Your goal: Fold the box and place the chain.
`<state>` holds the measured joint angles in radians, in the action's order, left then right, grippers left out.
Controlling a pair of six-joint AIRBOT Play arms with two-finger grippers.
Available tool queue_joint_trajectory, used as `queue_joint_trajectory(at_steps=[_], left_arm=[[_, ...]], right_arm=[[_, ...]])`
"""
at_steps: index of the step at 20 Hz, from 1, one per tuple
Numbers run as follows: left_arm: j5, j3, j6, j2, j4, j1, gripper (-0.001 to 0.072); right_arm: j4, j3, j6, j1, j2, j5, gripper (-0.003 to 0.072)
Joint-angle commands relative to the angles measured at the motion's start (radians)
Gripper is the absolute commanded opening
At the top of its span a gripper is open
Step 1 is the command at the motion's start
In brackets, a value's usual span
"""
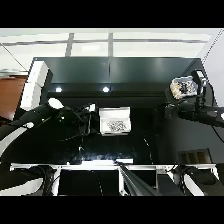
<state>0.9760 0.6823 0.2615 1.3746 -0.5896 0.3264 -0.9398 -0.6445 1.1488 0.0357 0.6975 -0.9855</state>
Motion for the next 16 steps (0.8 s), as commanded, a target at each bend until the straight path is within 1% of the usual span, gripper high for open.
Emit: queue_joint_trajectory(at_steps=[1,12,14,16], left_arm=[[-0.005,0.001,-0.031,0.001,-0.001,0.002,0.0705],[-0.001,0.001,-0.073,-0.001,0.003,0.013,0.0709],[-0.013,0.001,-0.075,-0.001,0.003,0.028,0.0712],[-0.050,0.001,-0.087,-0.001,0.003,0.042,0.0713]], right_arm=[[0.000,0.000,0.001,0.000,0.000,-0.004,0.0700],[0.000,0.000,0.001,0.000,0.000,-0.004,0.0700],[0.000,0.000,0.001,0.000,0.000,-0.003,0.0700],[0.000,0.000,0.001,0.000,0.000,-0.003,0.0701]])
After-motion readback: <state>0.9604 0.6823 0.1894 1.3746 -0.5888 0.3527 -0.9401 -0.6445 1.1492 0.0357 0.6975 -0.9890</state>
